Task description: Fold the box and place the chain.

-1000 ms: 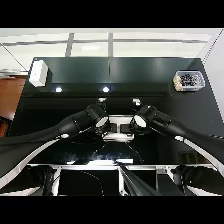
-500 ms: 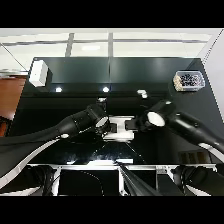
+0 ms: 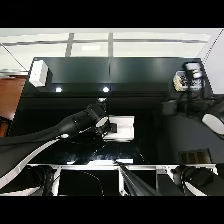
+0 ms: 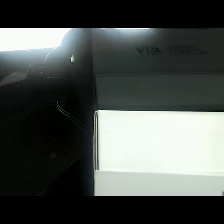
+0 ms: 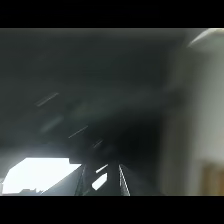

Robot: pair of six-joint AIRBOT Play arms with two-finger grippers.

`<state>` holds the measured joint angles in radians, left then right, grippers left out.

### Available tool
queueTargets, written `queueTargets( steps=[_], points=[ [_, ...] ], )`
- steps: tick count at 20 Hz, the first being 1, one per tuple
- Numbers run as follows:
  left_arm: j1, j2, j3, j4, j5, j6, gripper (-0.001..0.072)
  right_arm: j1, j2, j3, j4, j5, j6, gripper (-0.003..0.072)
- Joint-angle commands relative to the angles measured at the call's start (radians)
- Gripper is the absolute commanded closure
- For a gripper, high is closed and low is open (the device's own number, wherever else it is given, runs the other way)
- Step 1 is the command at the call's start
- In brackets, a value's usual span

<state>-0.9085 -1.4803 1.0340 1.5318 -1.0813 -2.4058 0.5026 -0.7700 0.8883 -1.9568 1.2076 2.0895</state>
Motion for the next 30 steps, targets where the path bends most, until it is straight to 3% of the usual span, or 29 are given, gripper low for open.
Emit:
queueTargets(
  steps=[1,2,5,7,12,17,18,22,24,28,30],
  points=[
    [0.000,-0.001,0.000,0.000,0.004,0.000,0.0679,-0.200,-0.003,-0.038,-0.178,-0.181,-0.022,0.0025],
    [0.000,-0.001,0.000,0.000,0.004,0.000,0.0679,-0.282,-0.039,-0.042,-0.145,-0.249,-0.023,-0.0029],
    [0.000,-0.001,0.000,0.000,0.004,0.000,0.0679,-0.494,-0.178,-0.034,-0.050,-0.482,-0.023,-0.0028],
    [0.000,-0.001,0.000,0.000,0.004,0.000,0.0680,-0.583,-0.298,0.016,0.008,-0.564,-0.031,-0.0020],
    [0.000,-0.001,0.000,0.000,0.004,0.000,0.0679,-0.672,-0.676,0.321,0.161,-0.466,-0.175,-0.0020],
    [0.000,-0.001,0.000,0.000,0.004,0.000,0.0679,-0.713,-0.943,0.590,0.256,-0.367,-0.214,-0.0018],
    [0.000,-0.001,0.000,0.001,0.004,0.000,0.0679,-0.717,-0.977,0.618,0.254,-0.368,-0.214,0.0074],
    [0.000,-0.001,0.000,0.001,0.008,0.000,0.0679,-0.724,-1.048,0.656,0.260,-0.429,-0.213,0.0098],
    [0.000,-0.001,0.000,0.001,0.008,0.000,0.0680,-0.724,-1.066,0.656,0.262,-0.431,-0.213,0.0211],
    [0.000,-0.001,0.000,0.000,0.007,0.000,0.0679,-0.724,-1.077,0.656,0.267,-0.411,-0.212,0.0214],
    [0.000,-0.001,0.000,0.000,0.007,0.000,0.0679,-0.724,-1.077,0.670,0.274,-0.352,-0.214,0.0509]
  ],
)
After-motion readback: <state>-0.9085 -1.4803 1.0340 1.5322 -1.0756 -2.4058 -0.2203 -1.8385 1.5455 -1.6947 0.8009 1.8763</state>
